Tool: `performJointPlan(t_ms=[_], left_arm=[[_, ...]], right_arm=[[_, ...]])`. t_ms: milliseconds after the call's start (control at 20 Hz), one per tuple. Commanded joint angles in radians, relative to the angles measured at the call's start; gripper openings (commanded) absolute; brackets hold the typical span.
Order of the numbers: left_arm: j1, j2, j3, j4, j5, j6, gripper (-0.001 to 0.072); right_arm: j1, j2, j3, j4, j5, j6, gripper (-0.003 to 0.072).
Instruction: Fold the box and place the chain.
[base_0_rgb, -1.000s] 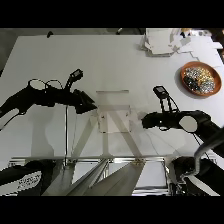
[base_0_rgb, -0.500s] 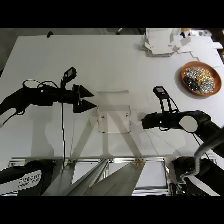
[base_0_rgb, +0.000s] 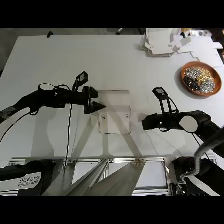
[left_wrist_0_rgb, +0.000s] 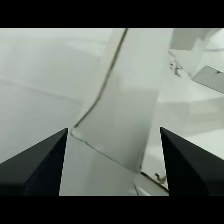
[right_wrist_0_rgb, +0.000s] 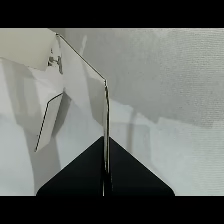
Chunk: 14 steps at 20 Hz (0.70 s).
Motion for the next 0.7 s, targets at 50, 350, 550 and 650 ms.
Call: performJointPlan(t_ms=[50, 350, 550, 650], left_arm=[[-0.019, -0.016, 0.0, -0.018, 0.014, 0.011, 0.0632], [-0.026, -0.076, 0.002, -0.019, -0.099, 0.011, 0.0441], [-0.026, -0.076, 0.003, -0.031, -0.078, 0.073, 0.0128], [-0.026, -0.076, 0.003, -0.029, -0.074, 0.122, 0.0009]], right_arm=[[0.001, 0.001, 0.0, -0.001, 0.006, -0.008, 0.0021], [0.001, 0.001, 0.0, -0.001, 0.002, -0.008, 0.0021], [0.001, 0.001, 0.0, -0.001, 0.002, -0.008, 0.0021], [0.001, 0.001, 0.0, 0.0, 0.002, -0.007, 0.0021]])
